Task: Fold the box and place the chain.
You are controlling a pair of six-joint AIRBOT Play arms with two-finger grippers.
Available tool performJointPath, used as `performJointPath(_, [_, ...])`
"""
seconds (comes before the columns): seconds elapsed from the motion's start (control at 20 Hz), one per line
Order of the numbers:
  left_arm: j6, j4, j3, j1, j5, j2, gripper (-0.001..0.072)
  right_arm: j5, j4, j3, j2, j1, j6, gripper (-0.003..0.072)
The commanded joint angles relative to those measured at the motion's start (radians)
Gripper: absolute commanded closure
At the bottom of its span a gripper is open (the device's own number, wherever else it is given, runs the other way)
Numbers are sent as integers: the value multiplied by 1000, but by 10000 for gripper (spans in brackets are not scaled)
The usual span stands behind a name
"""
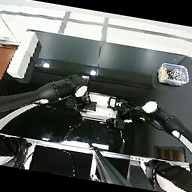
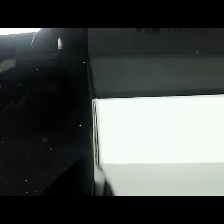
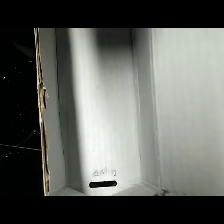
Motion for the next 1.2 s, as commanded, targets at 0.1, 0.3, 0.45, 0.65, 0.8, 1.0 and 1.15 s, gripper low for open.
performJointPath(0.1, [-6,-12,17,0,11,-1,375,-1,-1,0,-1,0,-2,675])
performJointPath(0.3, [-3,0,19,0,-8,-1,349,-1,-1,0,-1,0,-2,675])
performJointPath(0.45, [-3,19,29,-2,-7,-6,360,-1,-1,0,-1,0,-2,675])
performJointPath(0.65, [-4,46,30,-1,-21,-7,409,-1,-1,0,-1,0,-2,675])
performJointPath(0.8, [-4,46,31,-2,0,-7,681,-1,-1,0,-1,0,-2,674])
performJointPath(1.0, [-3,33,31,-2,16,-7,689,-1,-1,0,-1,0,-2,675])
performJointPath(1.15, [-3,32,31,-2,24,-7,689,-1,-1,0,-1,0,-2,675])
